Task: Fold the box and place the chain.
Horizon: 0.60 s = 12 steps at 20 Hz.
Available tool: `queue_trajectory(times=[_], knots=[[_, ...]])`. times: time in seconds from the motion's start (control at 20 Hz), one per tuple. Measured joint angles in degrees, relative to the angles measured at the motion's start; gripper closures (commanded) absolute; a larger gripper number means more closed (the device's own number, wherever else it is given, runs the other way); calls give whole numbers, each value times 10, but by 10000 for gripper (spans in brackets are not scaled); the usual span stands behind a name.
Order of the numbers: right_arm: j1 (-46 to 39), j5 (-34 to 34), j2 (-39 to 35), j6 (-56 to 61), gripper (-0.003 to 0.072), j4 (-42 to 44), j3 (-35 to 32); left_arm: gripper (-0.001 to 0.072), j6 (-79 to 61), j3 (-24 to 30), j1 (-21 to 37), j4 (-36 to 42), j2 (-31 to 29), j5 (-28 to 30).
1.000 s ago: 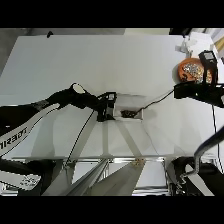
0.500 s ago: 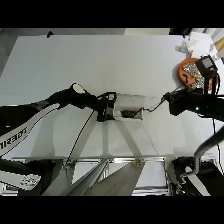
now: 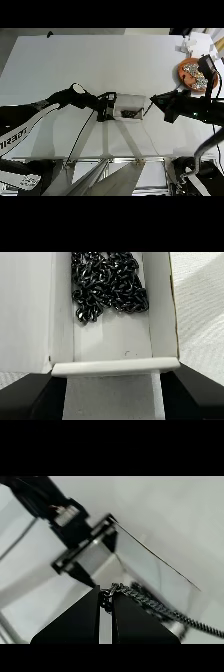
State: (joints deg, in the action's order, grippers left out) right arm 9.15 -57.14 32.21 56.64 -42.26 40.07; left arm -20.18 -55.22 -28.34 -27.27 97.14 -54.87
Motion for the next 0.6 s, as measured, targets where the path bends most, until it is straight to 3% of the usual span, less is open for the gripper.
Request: queue_trajectory(times=[0.6], knots=[[1,40,0,-176,671,252,-1,458,0,0,0,0,0,0]])
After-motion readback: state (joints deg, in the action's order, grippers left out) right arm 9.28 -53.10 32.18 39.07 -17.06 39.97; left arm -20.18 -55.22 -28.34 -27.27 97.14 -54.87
